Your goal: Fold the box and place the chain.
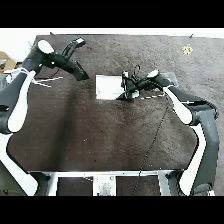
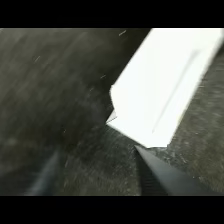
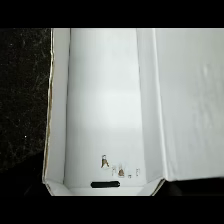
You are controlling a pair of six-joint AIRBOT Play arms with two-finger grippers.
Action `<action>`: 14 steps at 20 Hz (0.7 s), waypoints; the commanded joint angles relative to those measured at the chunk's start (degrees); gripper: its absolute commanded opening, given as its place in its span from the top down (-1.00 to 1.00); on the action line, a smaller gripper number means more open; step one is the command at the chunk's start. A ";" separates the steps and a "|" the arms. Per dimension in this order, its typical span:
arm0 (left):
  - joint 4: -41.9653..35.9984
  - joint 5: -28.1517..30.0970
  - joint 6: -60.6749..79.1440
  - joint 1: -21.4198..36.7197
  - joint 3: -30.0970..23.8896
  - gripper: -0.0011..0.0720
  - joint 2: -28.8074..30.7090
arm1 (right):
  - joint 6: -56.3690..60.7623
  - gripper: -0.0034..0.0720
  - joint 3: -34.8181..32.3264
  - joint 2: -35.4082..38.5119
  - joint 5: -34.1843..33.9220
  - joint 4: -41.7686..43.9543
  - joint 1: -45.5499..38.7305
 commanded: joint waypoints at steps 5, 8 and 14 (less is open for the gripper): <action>-19.41 -7.19 28.30 4.72 -6.58 -0.71 -8.39 | 0.00 -0.26 0.02 -0.02 0.02 0.00 0.02; -20.65 -8.31 36.54 4.70 -6.60 -0.90 -10.84 | 0.00 -0.26 0.02 -0.02 0.00 0.00 0.04; -20.44 -8.13 47.45 3.41 -7.17 -1.00 -13.70 | 0.00 -0.26 0.02 -0.02 0.00 0.00 0.02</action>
